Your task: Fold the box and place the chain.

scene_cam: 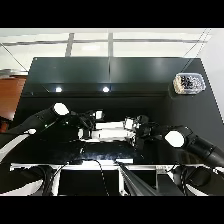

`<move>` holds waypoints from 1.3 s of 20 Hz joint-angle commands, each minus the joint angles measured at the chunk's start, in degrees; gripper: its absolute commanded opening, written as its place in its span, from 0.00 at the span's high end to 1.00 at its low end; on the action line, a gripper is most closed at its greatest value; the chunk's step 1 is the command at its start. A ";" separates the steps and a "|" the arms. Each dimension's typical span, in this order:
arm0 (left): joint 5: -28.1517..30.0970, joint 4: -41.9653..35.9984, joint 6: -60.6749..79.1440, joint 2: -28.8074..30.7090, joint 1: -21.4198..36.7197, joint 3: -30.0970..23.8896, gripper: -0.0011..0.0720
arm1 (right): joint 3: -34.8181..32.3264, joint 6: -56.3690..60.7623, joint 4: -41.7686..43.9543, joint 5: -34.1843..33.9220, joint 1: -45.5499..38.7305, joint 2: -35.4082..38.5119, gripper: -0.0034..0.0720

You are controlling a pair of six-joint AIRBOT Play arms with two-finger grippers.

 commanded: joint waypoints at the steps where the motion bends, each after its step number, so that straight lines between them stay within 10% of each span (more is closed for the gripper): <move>1: 0.07 0.00 -0.50 -0.02 -0.02 0.04 0.94 | 0.07 -12.74 11.30 2.27 -4.44 -1.68 0.03; 9: 0.15 -0.02 -1.38 -0.02 -0.02 0.04 0.94 | 0.17 -29.81 24.85 8.87 -8.74 -7.89 0.03; 26: 0.57 0.00 -2.16 -0.02 -0.02 0.04 0.94 | 0.17 -30.58 25.44 10.25 -8.07 -11.34 0.03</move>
